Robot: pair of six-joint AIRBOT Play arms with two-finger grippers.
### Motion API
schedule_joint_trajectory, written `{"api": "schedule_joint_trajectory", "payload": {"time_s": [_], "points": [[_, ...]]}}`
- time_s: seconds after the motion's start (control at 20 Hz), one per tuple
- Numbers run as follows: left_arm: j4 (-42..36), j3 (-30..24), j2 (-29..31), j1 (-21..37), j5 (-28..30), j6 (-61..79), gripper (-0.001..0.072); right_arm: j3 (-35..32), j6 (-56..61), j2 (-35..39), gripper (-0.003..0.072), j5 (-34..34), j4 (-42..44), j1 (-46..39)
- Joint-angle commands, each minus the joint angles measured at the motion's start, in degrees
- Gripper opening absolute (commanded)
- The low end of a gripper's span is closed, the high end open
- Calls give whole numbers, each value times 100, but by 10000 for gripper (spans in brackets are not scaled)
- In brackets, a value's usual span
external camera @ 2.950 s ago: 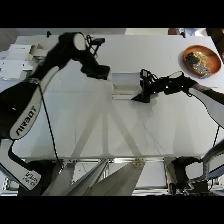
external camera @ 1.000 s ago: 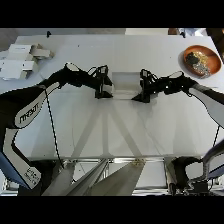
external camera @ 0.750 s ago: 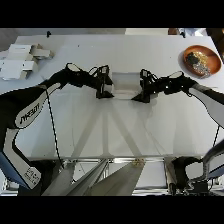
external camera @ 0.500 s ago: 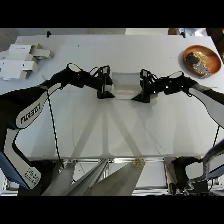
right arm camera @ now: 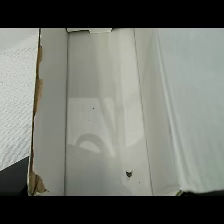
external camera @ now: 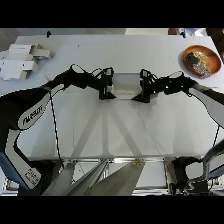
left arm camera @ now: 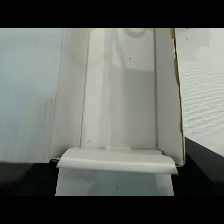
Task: Fold the box and place the chain.
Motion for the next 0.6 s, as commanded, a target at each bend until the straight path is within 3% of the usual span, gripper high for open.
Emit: {"api": "schedule_joint_trajectory", "payload": {"time_s": [0.0, 0.1, 0.2, 0.4, 0.45, 0.55], "points": [[155, 2, 9, -66, 170, -129, 687, 2, 2, 2, 598, 0, 2, 2], [275, 2, 11, -109, 201, -146, 685, 2, 2, 2, 598, 0, 2, 2], [396, 2, 15, -175, 308, -229, 638, 2, 2, 2, 598, 0, 2, 2], [400, 2, 15, -179, 369, -278, 636, 2, 2, 2, 598, 0, 0, 2], [400, 2, 15, -179, 369, -278, 592, 2, 2, 2, 598, 0, 0, 2], [398, 2, 17, -179, 367, -280, 297, 2, 2, 2, 598, 0, 0, 2]]}}
